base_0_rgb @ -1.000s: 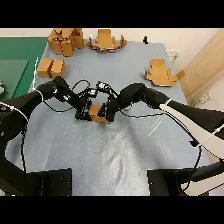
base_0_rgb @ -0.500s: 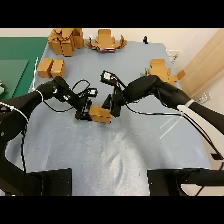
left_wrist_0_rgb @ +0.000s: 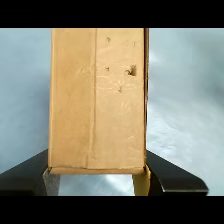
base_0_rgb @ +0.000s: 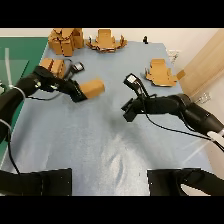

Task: Fold the box.

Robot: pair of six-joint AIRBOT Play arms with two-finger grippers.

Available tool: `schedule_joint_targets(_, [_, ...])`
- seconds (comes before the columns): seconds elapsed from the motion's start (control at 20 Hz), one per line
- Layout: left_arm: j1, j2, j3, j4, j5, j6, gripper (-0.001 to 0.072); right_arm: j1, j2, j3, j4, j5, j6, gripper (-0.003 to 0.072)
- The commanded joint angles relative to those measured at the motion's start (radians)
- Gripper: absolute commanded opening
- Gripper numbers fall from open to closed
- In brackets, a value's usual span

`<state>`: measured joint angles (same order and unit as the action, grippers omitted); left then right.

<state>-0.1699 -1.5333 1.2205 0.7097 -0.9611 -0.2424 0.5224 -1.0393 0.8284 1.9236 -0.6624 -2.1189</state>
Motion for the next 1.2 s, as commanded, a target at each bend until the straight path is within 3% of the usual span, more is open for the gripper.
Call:
schedule_joint_targets(0.0, [0.100,0.083,0.000,0.123,0.151,-0.351,0.0003,-0.037,0.080,-0.082,-0.106,0.045,0.112,0.0000])
schedule_joint_targets(0.1, [0.175,0.136,-0.001,0.353,0.186,-0.595,0.0003,-0.074,0.093,-0.084,-0.121,0.044,0.112,0.0000])
schedule_joint_targets(0.2, [0.270,0.212,-0.029,0.486,0.241,-0.774,0.0003,-0.111,0.098,-0.086,-0.121,0.042,0.112,0.0000])
schedule_joint_targets(0.35, [0.417,0.302,-0.130,0.497,0.277,-0.848,0.0003,-0.148,0.098,-0.086,-0.124,0.043,0.111,0.0000])
schedule_joint_targets(0.45, [0.477,0.303,-0.211,0.496,0.270,-0.824,0.0004,-0.156,0.098,-0.086,-0.125,0.045,0.111,0.0000])
schedule_joint_targets(0.6, [0.486,0.239,-0.258,0.433,0.280,-0.642,0.0003,-0.156,0.098,-0.086,-0.125,0.045,0.111,0.0000])
schedule_joint_targets(0.8, [0.483,0.096,-0.203,0.183,0.322,-0.416,0.0004,-0.156,0.098,-0.086,-0.117,0.040,0.114,0.0000])
schedule_joint_targets(1.15, [0.481,-0.105,-0.014,0.173,0.298,-0.427,0.0004,-0.155,0.097,-0.086,-0.105,0.034,0.133,0.0001])
